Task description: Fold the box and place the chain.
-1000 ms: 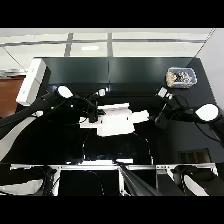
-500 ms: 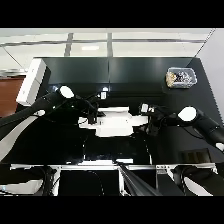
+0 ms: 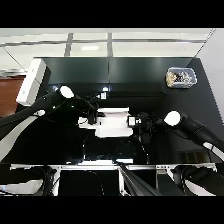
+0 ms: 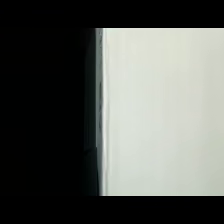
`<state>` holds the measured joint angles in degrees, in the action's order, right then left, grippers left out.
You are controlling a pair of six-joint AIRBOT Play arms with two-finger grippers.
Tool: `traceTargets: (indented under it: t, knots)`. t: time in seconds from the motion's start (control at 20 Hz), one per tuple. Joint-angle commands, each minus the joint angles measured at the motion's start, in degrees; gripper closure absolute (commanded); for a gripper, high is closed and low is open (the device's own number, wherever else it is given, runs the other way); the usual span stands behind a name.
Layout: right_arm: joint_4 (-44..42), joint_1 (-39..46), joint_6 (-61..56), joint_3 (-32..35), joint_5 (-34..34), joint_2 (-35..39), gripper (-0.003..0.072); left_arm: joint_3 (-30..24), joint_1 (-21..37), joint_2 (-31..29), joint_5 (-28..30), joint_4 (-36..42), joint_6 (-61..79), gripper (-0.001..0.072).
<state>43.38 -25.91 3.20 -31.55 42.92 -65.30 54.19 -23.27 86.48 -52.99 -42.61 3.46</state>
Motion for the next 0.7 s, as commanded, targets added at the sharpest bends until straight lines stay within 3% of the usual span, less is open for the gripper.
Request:
traceTargets:
  t: [0.0,0.2,0.4,0.65]
  knots:
    - [-6.86,-3.39,0.9,0.02,-4.15,-1.97,0.0,0.04,-0.02,0.02,0.0,-0.02,-0.04,0.0684]
    - [-6.27,-4.52,0.92,-0.09,-12.11,-2.03,0.0,0.04,-0.02,0.02,0.02,-0.02,-0.07,0.0684]
    - [-6.08,-1.73,0.66,-4.57,-4.87,-0.37,0.0,0.04,-0.02,0.02,0.0,-0.02,-0.07,0.0684]
    - [-7.17,4.0,2.86,-6.23,-5.14,-0.7,0.0,0.04,-0.02,0.02,0.02,0.0,-0.04,0.0684]
